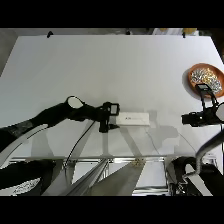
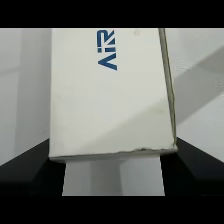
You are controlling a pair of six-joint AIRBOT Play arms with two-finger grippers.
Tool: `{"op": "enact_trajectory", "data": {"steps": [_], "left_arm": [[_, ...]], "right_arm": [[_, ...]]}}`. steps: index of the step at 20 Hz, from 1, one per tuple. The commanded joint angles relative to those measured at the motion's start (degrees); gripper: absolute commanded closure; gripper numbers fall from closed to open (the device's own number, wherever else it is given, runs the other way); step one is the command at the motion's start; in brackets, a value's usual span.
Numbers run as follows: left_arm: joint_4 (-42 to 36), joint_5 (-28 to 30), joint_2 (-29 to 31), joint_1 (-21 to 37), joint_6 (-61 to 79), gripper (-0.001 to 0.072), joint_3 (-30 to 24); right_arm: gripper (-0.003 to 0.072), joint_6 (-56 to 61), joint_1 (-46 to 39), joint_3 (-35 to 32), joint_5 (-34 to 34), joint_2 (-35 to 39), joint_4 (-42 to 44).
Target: Fold the box and place the chain.
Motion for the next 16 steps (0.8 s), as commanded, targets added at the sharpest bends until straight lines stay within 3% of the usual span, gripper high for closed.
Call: {"op": "enact_trajectory", "data": {"steps": [1,4,7,9,13,16], "left_arm": [[8.61,1.95,8.52,11.1,-14.6,0.0437,0.02],[16.46,1.77,13.55,28.39,-31.08,0.0436,0.02],[23.02,0.9,14.32,46.16,-45.83,0.0423,0.02],[27.34,-0.39,14.29,56.7,-48.15,0.0271,0.02],[35.65,-1.57,13.99,70.64,-51.71,0.0247,0.02],[41.57,-2.69,12.09,75.93,-59.23,0.0242,0.0]], "right_arm": [[0.0646,0.0,-0.02,0.07,0.0,-0.04,0.02],[0.0646,0.0,-0.02,0.07,0.0,-0.04,0.02],[0.0646,0.0,-0.02,0.07,-0.02,-0.04,0.02],[0.0646,0.0,-0.02,0.07,-0.02,-0.04,0.02],[0.0646,0.0,-0.02,0.07,-0.02,-0.04,0.02],[0.0646,0.0,-0.02,0.07,-0.02,-0.04,0.02]]}}
